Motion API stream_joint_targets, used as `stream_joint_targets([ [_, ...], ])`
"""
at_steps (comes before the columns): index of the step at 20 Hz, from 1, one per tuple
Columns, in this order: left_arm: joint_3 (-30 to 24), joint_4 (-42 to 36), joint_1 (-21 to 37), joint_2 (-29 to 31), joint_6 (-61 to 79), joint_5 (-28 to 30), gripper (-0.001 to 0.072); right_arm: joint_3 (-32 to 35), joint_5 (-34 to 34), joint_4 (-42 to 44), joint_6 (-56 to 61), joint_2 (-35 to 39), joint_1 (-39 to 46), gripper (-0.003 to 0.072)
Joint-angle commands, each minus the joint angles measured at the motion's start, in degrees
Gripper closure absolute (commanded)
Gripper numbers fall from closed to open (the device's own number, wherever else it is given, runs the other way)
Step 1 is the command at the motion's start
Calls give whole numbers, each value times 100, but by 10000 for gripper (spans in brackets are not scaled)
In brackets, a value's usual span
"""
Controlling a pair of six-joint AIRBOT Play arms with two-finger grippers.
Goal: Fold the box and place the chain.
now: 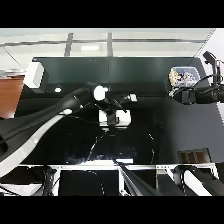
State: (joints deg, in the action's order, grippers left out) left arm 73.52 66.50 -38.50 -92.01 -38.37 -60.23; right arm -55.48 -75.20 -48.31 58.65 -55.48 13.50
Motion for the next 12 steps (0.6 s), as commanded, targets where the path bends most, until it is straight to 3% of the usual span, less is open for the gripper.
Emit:
stream_joint_targets([
  [1,7,968,824,415,-2229,-859,434,-4,2,7,2,4,0,669],
  [3,4,1368,1709,614,-3842,-1746,433,-4,20,7,0,4,0,669],
  [6,-9,1362,3060,835,-4188,-2922,433,-4,85,9,0,4,0,669],
  [12,-17,1950,5515,1421,-4323,-2334,433,-4,146,7,0,4,0,669],
])
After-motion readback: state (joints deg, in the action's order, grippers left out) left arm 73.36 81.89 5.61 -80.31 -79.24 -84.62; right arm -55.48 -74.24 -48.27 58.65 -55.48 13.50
